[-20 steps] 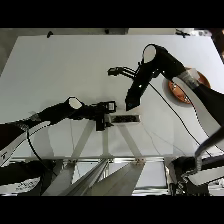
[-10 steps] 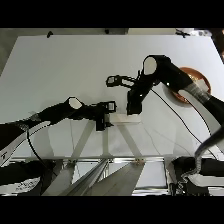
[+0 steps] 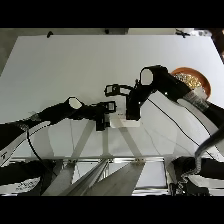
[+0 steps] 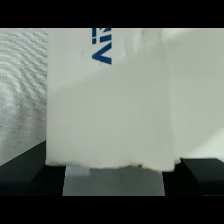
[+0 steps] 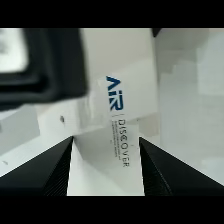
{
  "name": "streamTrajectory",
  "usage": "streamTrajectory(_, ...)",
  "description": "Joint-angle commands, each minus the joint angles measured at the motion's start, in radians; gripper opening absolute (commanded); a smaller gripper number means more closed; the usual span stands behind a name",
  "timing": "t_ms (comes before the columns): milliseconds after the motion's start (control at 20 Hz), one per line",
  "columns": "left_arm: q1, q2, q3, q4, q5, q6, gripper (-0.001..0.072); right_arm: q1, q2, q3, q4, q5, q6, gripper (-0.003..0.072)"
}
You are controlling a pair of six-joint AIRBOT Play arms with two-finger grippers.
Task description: Fold the box and place the chain.
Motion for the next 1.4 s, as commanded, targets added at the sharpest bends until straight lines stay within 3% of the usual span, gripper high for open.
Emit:
streamTrajectory(0, 0.0, 0.001, 0.0, 0.0, 0.001, 0.0, 0.0388, 0.016, 0.045, -0.034, 0.005, -0.05, -0.002, 0.0472)
streamTrajectory(300, 0.0, 0.001, 0.0, 0.0, 0.0, 0.0, 0.0388, 0.025, 0.051, -0.104, 0.009, -0.09, 0.008, 0.0471)
streamTrajectory(750, 0.0, 0.001, 0.0, 0.0, 0.0, 0.0, 0.0388, 0.028, 0.051, -0.107, 0.01, -0.124, 0.036, 0.047)
streamTrajectory(800, 0.0, 0.001, 0.0, 0.0, 0.0, 0.0, 0.0388, 0.028, 0.051, -0.107, 0.01, -0.12, 0.036, 0.0488)
streamTrajectory(900, 0.0, 0.001, 0.0, 0.0, 0.0, 0.0, 0.0388, 0.028, 0.051, -0.107, 0.01, -0.131, 0.035, 0.0625)
streamTrajectory(1250, 0.0, 0.001, 0.0, 0.0, 0.0, 0.0, 0.0388, 0.076, 0.089, -0.108, -0.067, -0.202, 0.035, 0.0618)
streamTrajectory(1350, 0.0, 0.001, 0.0, 0.0, 0.0, 0.0, 0.0388, 0.091, 0.118, -0.123, -0.098, -0.237, 0.036, 0.0579)
